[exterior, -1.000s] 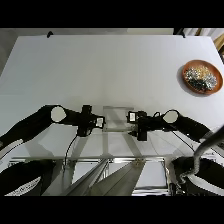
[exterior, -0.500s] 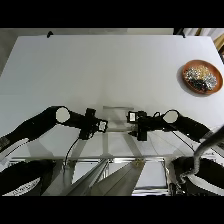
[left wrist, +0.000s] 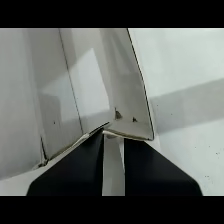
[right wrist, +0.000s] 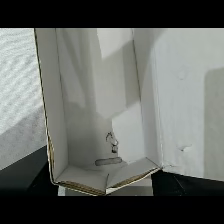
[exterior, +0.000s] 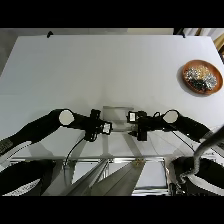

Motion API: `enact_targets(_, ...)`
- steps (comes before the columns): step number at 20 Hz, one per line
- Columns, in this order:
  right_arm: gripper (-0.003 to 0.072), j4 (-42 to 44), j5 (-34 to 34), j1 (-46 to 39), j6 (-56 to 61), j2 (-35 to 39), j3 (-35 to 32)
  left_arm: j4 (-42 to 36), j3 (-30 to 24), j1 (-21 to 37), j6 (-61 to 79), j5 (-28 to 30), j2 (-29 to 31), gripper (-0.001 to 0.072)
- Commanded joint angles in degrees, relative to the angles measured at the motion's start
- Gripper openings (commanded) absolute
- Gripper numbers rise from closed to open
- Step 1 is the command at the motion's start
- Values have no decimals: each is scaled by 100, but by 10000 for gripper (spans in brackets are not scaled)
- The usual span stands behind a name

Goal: Fold the box and place the chain.

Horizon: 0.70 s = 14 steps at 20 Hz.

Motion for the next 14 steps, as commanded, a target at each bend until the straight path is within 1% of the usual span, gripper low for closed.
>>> enact_targets(1,311,2,2,-2,2,4,0,-151,-2,-103,7,181,-4,126)
enact_targets(4,311,2,2,-2,2,4,0,-413,-2,-216,9,442,-57,132)
enact_targets(6,311,2,2,-2,2,4,0,-459,-2,-289,7,490,-149,139)
enact_targets(8,311,2,2,-2,2,4,0,-457,-2,-317,7,487,-245,191)
enact_targets(9,311,2,0,-2,2,4,0,-452,-2,-317,7,494,-264,287)
enact_targets(10,311,2,0,-2,2,4,0,-442,-2,-317,7,505,-264,355)
enact_targets(14,311,2,2,-2,2,4,0,-439,-2,-317,-24,509,-258,355)
